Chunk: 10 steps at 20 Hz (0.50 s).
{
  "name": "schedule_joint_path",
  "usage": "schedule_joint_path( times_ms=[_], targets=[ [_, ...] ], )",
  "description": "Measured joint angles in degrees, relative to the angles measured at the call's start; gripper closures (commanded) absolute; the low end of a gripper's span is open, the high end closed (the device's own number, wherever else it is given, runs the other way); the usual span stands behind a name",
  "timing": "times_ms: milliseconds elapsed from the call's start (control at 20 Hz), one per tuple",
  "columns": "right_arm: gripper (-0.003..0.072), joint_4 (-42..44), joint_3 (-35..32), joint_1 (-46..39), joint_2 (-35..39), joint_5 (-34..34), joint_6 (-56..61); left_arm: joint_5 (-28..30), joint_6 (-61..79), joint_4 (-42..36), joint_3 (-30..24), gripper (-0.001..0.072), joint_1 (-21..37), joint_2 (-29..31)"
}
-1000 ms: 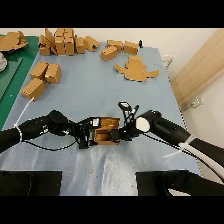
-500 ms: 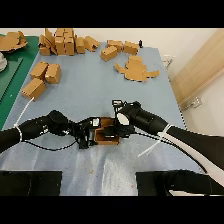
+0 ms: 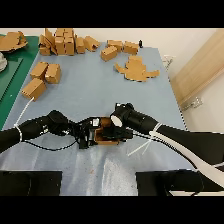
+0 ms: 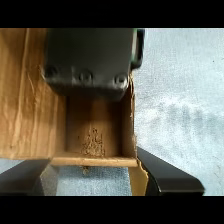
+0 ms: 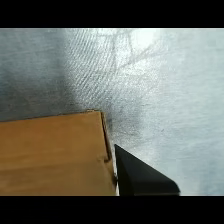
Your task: Fold the box.
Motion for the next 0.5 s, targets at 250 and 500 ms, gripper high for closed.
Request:
schedule_joint_path(
  times_ms=[250,500],
  targets=[
    [0.0547,-0.17,0.17,0.39,-1.62,-0.09,0.98,0.02,0.02,0.02,0.0,0.0187,0.0,0.0],
    [0.0682,-0.59,0.11,0.48,-2.08,0.37,1.29,0.04,0.02,0.02,-0.02,0.0187,0.0,0.0]
  ],
)
